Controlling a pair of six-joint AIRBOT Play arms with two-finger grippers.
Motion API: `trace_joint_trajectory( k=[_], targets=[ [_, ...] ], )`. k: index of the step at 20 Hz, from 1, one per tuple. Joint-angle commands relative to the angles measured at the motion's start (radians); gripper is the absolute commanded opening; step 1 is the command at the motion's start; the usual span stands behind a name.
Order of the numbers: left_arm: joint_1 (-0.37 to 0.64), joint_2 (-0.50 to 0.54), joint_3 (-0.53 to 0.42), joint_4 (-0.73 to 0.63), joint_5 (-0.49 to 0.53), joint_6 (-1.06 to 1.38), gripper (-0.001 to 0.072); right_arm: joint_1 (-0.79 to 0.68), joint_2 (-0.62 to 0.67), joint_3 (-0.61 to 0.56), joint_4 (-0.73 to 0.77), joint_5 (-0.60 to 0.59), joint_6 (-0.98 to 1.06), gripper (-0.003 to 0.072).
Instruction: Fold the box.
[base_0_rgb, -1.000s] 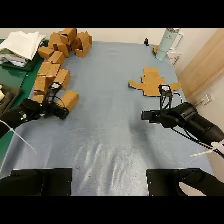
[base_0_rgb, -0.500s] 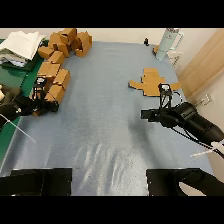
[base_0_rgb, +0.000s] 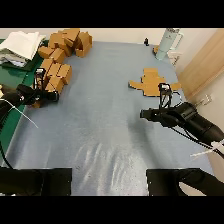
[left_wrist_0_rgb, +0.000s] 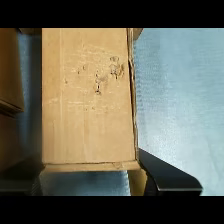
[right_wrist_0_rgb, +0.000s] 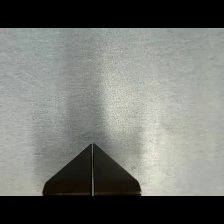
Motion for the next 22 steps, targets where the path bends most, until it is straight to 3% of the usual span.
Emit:
trace_joint_trajectory(
  k=[1,13,14,16,19,22],
  targets=[
    [0.001,-0.03,0.023,-0.003,-0.011,-0.007,0.0554,0.0,-0.001,0.0,0.001,0.01,0.0,0.0006],
    [0.001,-0.03,0.023,-0.003,-0.014,-0.008,0.0558,0.0,-0.001,0.0,0.002,0.01,0.0,0.0007],
    [0.001,-0.03,0.023,-0.003,-0.018,-0.008,0.0675,0.0,-0.001,0.0,0.002,0.01,0.0,0.0007],
    [0.002,-0.03,0.023,-0.003,-0.022,-0.009,0.0691,0.0,-0.001,0.0,0.002,0.01,0.0,0.0006],
    [0.022,-0.015,0.026,0.011,-0.108,-0.043,0.0692,0.0,-0.001,0.0,0.009,0.009,0.0,0.0006],
    [0.087,0.024,0.043,0.078,-0.291,-0.164,0.0692,0.0,-0.001,0.0,0.008,0.01,0.0,0.0007]
  ],
)
